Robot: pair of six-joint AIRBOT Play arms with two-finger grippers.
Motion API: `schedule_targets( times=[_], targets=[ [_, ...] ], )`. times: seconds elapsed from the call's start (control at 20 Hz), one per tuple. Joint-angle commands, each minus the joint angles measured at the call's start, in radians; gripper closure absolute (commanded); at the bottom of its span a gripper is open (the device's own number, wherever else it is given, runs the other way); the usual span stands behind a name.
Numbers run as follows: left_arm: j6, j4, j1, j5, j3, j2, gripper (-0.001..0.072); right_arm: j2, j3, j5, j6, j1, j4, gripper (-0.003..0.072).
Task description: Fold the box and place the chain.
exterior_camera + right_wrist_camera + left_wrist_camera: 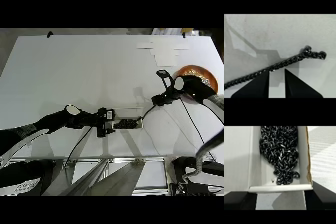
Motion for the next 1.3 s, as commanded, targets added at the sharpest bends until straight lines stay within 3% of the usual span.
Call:
schedule_targets(
  times=[0.0, 0.05, 0.1, 0.2, 0.4, 0.8, 1.25],
  targets=[
    [0.0, 0.0, 0.0, 0.0, 0.0, 0.001, 0.0613, -0.012, -0.001, -0.008, 0.0, 0.001, -0.004, 0.0532],
    [0.0, 0.0, 0.0, 0.0, 0.0, 0.001, 0.0613, -0.012, -0.001, -0.007, 0.0, 0.001, -0.004, 0.0546],
    [0.0, 0.0, 0.0, 0.0, 0.0, 0.001, 0.0613, -0.012, -0.001, -0.002, -0.001, 0.001, -0.004, 0.0629],
    [0.0, 0.0, 0.0, 0.0, 0.0, 0.001, 0.0613, -0.01, -0.001, 0.017, -0.012, 0.001, -0.01, 0.0664],
    [0.0, 0.0, 0.0, 0.0, 0.0, 0.001, 0.0613, 0.042, -0.001, 0.061, -0.012, 0.001, -0.027, 0.067],
    [0.0, 0.0, 0.0, 0.0, 0.0, 0.001, 0.0613, 0.299, -0.001, 0.18, -0.012, 0.001, 0.012, 0.067],
    [0.0, 0.0, 0.0, 0.0, 0.0, 0.001, 0.0613, 0.564, -0.001, 0.31, -0.219, 0.001, 0.455, 0.067]
  ],
)
